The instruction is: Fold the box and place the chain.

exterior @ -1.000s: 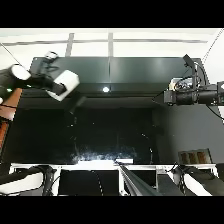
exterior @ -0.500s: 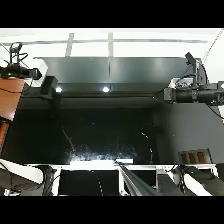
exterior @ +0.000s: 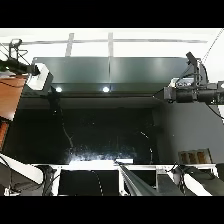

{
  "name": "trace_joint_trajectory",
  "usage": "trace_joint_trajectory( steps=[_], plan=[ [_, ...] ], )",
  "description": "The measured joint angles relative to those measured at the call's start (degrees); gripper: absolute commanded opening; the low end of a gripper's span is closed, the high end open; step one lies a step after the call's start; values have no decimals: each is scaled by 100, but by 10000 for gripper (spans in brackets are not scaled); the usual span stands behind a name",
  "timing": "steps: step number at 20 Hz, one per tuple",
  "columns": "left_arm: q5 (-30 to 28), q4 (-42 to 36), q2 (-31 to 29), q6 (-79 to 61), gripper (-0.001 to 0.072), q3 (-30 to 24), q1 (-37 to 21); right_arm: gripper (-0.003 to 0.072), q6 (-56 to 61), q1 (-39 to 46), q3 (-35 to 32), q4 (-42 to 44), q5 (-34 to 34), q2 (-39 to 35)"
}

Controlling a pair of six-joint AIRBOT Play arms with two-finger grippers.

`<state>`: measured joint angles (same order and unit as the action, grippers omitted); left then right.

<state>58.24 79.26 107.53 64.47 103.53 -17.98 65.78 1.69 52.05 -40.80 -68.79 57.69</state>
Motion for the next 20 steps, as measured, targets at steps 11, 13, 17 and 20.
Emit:
trace_joint_trajectory(
  steps=[11,13,17,20],
  plan=[
    [2439,-1080,-2662,1412,30,-328,503,28,1532,7,778,-2968,-323,-848],
    [1740,-1078,-3845,1453,31,-1753,966,28,2041,4,256,-3556,52,-1506],
    [-61,-713,-6081,1596,32,-4833,1950,27,2756,0,-1222,-4035,999,-2411],
    [-955,-584,-7243,1982,33,-6430,2275,27,2959,0,-1849,-4207,1318,-2629]
  ],
)
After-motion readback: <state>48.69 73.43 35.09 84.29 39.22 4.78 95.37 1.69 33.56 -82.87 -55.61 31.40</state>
